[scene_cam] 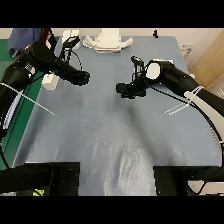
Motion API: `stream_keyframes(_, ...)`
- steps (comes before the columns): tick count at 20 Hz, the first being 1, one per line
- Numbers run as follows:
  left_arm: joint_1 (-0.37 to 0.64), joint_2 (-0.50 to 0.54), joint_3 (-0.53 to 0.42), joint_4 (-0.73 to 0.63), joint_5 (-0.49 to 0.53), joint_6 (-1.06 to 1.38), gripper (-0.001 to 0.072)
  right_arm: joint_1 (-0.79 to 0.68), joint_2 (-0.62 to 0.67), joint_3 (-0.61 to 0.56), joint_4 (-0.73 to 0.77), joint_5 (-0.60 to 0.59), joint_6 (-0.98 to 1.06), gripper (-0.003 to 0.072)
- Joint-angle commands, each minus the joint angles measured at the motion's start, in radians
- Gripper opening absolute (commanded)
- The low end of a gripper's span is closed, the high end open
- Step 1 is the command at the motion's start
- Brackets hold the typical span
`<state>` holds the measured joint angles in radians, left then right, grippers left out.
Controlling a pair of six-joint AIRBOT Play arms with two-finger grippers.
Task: Fold the box.
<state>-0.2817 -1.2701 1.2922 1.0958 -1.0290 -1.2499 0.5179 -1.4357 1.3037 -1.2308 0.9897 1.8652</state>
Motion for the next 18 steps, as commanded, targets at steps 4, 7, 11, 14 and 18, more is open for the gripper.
stream_keyframes(4,0.001,-0.001,0.001,0.000,0.000,0.000,0.0014,0.000,-0.001,0.001,0.000,-0.002,0.001,0.0005)
stream_keyframes(7,0.001,-0.001,0.001,0.000,0.000,0.000,0.0014,-0.006,-0.001,0.002,0.000,-0.014,0.001,0.0057)
stream_keyframes(11,0.001,-0.001,0.001,0.000,0.000,0.000,0.0014,-0.163,-0.006,0.069,0.001,0.039,0.023,0.0344)
stream_keyframes(14,0.001,-0.001,0.001,0.000,0.000,0.000,0.0014,-0.409,-0.044,0.213,-0.005,0.108,0.016,0.0345)
stream_keyframes(18,0.001,-0.001,0.001,0.000,0.000,0.000,0.0014,-0.726,-0.179,0.417,-0.023,0.107,-0.051,0.0344)
